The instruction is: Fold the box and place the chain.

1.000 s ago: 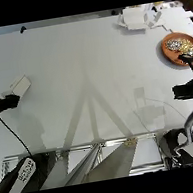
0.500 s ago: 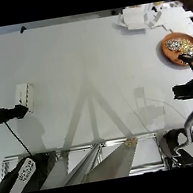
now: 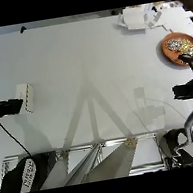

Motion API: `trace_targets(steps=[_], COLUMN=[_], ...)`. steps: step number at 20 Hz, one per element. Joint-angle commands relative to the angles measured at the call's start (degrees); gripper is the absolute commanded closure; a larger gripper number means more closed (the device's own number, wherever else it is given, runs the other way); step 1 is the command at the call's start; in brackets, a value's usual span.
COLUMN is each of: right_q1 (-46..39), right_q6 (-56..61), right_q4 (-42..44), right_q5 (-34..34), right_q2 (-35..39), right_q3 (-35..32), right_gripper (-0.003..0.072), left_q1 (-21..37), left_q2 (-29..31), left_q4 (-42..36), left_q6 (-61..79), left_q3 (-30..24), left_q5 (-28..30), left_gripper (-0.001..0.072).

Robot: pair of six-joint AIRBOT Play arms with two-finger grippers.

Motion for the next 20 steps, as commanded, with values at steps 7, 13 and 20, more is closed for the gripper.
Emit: trace_targets(steps=[7,13,20], right_q1=[0.0,0.0,0.0], right_q6=[0.0,0.0,0.0], right_q4=[0.0,0.0,0.0], right_q5=[0.0,0.0,0.0], right_q2=[0.1,0.1,0.1], right_q3=[0.0,0.0,0.0], right_gripper=[0.0669,0.0669,0.0669], left_q1=[-14.3,-14.9,-14.9], left_q2=[4.8,4.0,4.0], left_q4=[-0.7,0.3,0.6], left_q6=[-3.3,-4.7,-4.7], left_q3=[-0.1,-0.7,-0.7], left_q5=[-14.3,-14.8,-13.5], left_gripper=[0.0016,0.0017,0.0017])
